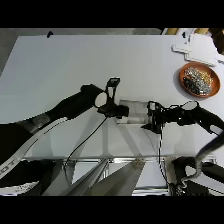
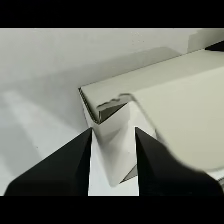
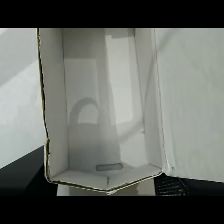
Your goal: Fold the box and place the chain.
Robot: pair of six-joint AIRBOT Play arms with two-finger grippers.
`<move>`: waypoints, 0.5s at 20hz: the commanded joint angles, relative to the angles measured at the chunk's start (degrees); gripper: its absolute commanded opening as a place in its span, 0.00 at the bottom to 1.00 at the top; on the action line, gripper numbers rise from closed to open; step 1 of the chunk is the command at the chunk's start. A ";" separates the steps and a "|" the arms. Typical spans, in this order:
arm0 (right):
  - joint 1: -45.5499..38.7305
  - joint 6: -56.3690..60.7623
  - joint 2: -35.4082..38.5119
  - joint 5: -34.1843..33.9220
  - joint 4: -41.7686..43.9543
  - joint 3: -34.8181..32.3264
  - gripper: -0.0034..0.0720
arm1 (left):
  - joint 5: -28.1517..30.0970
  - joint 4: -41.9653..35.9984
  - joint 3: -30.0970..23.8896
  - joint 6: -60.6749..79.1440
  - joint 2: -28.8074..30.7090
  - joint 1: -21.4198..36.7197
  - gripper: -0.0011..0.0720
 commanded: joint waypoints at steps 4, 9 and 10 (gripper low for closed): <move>0.02 0.02 0.04 0.00 -0.02 0.04 0.49 | -9.79 8.33 7.19 -13.84 -7.23 -3.76 0.42; 0.02 0.02 0.04 0.00 0.00 0.04 0.49 | -13.84 9.40 11.47 -16.55 -11.61 -4.76 0.38; 0.02 0.02 0.04 0.00 0.00 0.04 0.49 | -15.10 9.38 12.70 -17.00 -12.33 -4.76 0.38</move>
